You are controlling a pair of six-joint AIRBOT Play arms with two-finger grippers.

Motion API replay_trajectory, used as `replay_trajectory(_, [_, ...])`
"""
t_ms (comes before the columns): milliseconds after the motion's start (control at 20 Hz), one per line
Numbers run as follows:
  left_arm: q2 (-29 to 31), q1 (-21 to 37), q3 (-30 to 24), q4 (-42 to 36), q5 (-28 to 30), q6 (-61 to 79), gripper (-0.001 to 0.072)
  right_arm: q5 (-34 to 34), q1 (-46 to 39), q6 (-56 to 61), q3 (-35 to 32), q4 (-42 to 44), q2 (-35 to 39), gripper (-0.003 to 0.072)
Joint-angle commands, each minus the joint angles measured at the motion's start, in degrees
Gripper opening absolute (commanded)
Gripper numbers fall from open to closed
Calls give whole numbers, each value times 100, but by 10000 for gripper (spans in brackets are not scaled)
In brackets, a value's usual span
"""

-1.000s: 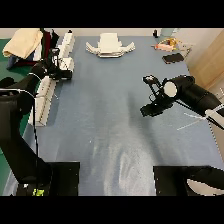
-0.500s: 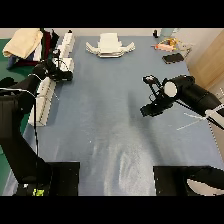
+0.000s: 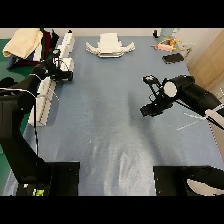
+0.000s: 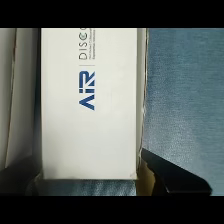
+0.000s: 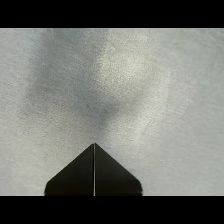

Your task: Fold the box.

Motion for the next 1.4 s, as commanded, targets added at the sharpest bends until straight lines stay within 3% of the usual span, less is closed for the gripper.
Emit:
replay_trajectory(0, [63, 9, -2, 31, -188, -2, 700, 0, -4, 0, 4, 0, -4, 4])
replay_trajectory(200, [424, 57, -2, 505, -984, -2, 700, 0, -4, 0, 4, 0, -4, 4])
replay_trajectory(450, [1191, 85, 96, 549, -1969, 0, 700, 0, -4, 0, 4, 0, -4, 4])
replay_trajectory(700, [2061, 83, 341, 509, -3847, -15, 689, 0, -4, 0, 4, 0, -4, 3])
replay_trajectory(750, [2243, 83, 352, 354, -4059, -24, 463, 0, -4, 0, 4, 0, -4, 4])
replay_trajectory(800, [2402, 83, 352, 120, -4249, -52, 113, 0, -4, 0, 4, 0, -4, 3])
replay_trajectory(850, [2555, 81, 352, -190, -4350, -39, 18, 0, -4, 0, 4, 0, -4, 4])
replay_trajectory(950, [2780, 2, 350, -833, -4439, -31, 17, 0, -4, 0, 4, 0, -4, 4])
replay_trajectory(1100, [3180, -564, 37, -887, -4262, -33, 14, 0, -4, 0, 4, 0, -4, 4])
replay_trajectory(1350, [4081, -2177, -1508, -450, -2771, -33, 17, 0, -4, 0, 4, 2, -4, 4])
